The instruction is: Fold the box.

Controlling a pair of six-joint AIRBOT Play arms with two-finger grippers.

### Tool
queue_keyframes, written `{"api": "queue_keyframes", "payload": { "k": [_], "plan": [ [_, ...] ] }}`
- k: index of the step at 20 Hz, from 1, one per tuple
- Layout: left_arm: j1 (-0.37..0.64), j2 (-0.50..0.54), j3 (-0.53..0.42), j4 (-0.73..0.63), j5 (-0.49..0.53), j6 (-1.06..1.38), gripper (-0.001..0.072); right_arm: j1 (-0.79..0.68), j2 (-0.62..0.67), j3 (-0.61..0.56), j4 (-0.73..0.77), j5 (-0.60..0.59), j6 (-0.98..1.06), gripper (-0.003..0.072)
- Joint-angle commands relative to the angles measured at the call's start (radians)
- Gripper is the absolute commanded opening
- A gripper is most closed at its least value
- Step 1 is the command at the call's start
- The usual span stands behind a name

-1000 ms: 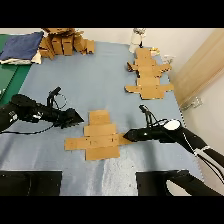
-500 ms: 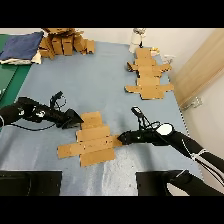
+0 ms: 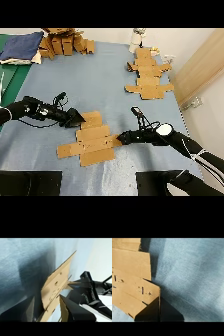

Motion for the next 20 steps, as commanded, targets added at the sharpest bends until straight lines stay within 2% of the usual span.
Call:
{"api": "queue_keyframes", "payload": {
  "k": [1,6,12,13,17,20],
  "plan": [
    [0.001,-0.036,0.018,-0.056,-0.067,0.072,0.0495,0.001,0.000,-0.001,0.000,-0.015,0.007,0.0005],
    [0.000,-0.105,0.049,-0.058,-0.136,0.112,0.0494,0.001,0.000,-0.001,0.000,-0.015,0.024,0.0005],
    [-0.039,-0.111,0.055,-0.072,-0.172,0.238,0.0492,0.001,0.000,-0.001,0.000,-0.017,0.031,0.0005],
    [-0.048,-0.121,0.069,-0.072,-0.177,0.240,0.0466,0.001,0.000,-0.001,0.000,-0.018,0.033,0.0005],
    [-0.083,-0.184,0.142,-0.072,-0.233,0.238,0.0465,0.001,0.000,-0.001,-0.001,-0.019,0.043,0.0005],
    [-0.085,-0.190,0.156,-0.062,-0.236,0.241,0.0464,0.001,0.000,-0.001,-0.001,-0.019,0.043,0.0005]
  ]
}}
